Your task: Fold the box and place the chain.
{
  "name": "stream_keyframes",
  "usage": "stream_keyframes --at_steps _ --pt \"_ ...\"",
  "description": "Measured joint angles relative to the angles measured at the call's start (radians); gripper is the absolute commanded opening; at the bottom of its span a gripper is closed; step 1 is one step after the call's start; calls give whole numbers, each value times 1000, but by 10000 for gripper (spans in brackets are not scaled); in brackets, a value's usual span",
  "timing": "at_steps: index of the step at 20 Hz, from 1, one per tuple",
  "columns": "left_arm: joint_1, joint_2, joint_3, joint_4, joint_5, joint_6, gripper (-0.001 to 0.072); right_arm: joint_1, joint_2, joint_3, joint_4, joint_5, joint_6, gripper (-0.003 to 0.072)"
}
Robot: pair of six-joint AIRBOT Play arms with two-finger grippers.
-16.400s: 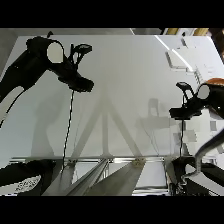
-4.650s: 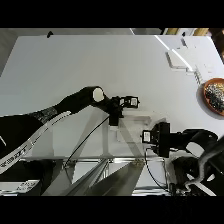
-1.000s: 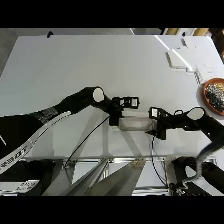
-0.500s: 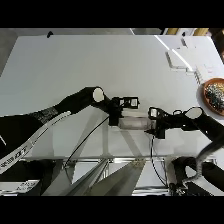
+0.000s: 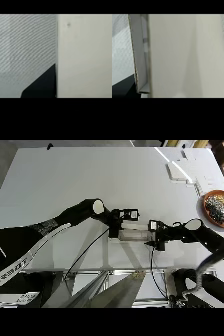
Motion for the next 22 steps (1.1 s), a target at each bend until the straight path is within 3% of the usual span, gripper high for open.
stream_keyframes --at_steps 5,8,22 --pt "0 0 0 0 0 0 8 0 0 0 -2 0 -2 395" --pt "0 0 0 0 1 0 8 0 0 0 -2 0 -3 291" --pt "0 0 0 0 1 0 8 0 8 -1 -4 -1 -3 297"
